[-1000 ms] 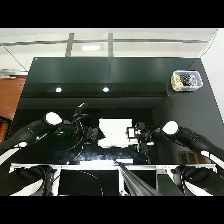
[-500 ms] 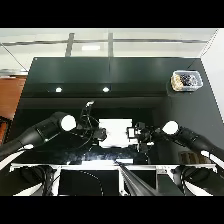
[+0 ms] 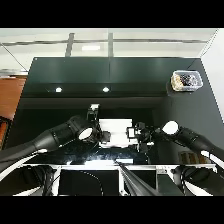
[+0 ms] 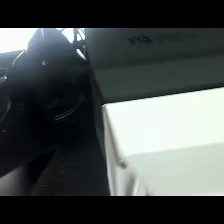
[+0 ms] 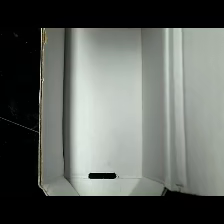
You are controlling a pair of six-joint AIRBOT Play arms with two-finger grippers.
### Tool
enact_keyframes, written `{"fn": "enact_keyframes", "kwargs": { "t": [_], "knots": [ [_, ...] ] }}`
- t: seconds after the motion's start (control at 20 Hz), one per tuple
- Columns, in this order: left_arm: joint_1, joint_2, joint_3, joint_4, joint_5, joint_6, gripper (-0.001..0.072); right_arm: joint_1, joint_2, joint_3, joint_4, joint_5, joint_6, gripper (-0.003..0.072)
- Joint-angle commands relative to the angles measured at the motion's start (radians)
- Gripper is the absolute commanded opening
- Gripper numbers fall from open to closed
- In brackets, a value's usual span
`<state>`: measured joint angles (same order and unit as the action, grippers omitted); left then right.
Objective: Fold the box and place the chain.
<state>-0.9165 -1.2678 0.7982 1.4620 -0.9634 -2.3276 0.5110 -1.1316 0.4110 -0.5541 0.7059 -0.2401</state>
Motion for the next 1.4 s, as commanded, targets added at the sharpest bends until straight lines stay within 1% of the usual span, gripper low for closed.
{"fn": "enact_keyframes", "kwargs": {
  "t": [0.0, 0.05, 0.15, 0.2, 0.25, 0.3, 0.45, 0.85, 0.9, 1.0, 1.05, 1.1, 1.15, 1.35],
  "knots": [
    [-0.018, -0.066, 0.059, 0.022, -0.072, -0.049, 0.0544, 0.000, 0.000, 0.000, 0.000, 0.000, 0.000, 0.0228],
    [-0.017, -0.077, 0.076, 0.023, -0.097, -0.059, 0.0544, 0.000, 0.000, 0.000, 0.001, 0.000, 0.000, 0.0228],
    [-0.017, -0.081, 0.098, 0.023, -0.095, -0.077, 0.0544, 0.000, 0.000, 0.000, 0.001, 0.000, 0.000, 0.0228],
    [-0.017, -0.081, 0.103, 0.022, -0.088, -0.089, 0.0507, 0.000, 0.000, 0.000, 0.000, 0.000, 0.000, 0.0227],
    [-0.017, -0.081, 0.106, 0.022, -0.085, -0.089, 0.0442, 0.000, 0.000, 0.000, 0.001, 0.000, 0.000, 0.0228],
    [-0.017, -0.082, 0.107, 0.021, -0.087, -0.089, 0.0396, 0.000, 0.000, 0.000, 0.001, 0.000, 0.000, 0.0227],
    [-0.018, -0.082, 0.107, 0.022, -0.092, -0.155, 0.0391, 0.000, 0.000, 0.000, 0.001, 0.000, 0.000, 0.0228],
    [-0.025, -0.094, 0.108, 0.018, -0.090, -0.159, 0.0388, 0.000, 0.000, 0.000, 0.000, 0.000, 0.000, 0.0228],
    [-0.025, -0.094, 0.108, 0.017, -0.090, -0.158, 0.0341, 0.000, 0.000, 0.000, 0.000, 0.000, 0.000, 0.0228],
    [-0.025, -0.094, 0.107, 0.017, -0.093, -0.151, 0.0326, 0.000, 0.000, 0.000, 0.000, 0.000, 0.000, 0.0228],
    [-0.025, -0.094, 0.107, 0.014, -0.093, -0.152, 0.0213, 0.000, 0.000, 0.000, 0.001, 0.000, 0.000, 0.0228],
    [-0.025, -0.094, 0.108, 0.014, -0.093, -0.152, 0.0132, 0.000, 0.000, 0.000, 0.001, 0.000, 0.000, 0.0227],
    [-0.025, -0.094, 0.108, 0.014, -0.093, -0.151, 0.0036, 0.000, 0.000, 0.000, 0.001, 0.000, 0.000, 0.0228],
    [-0.025, -0.094, 0.108, 0.015, -0.092, -0.148, 0.0029, 0.000, 0.000, 0.000, 0.000, 0.000, 0.000, 0.0228]
  ]
}}
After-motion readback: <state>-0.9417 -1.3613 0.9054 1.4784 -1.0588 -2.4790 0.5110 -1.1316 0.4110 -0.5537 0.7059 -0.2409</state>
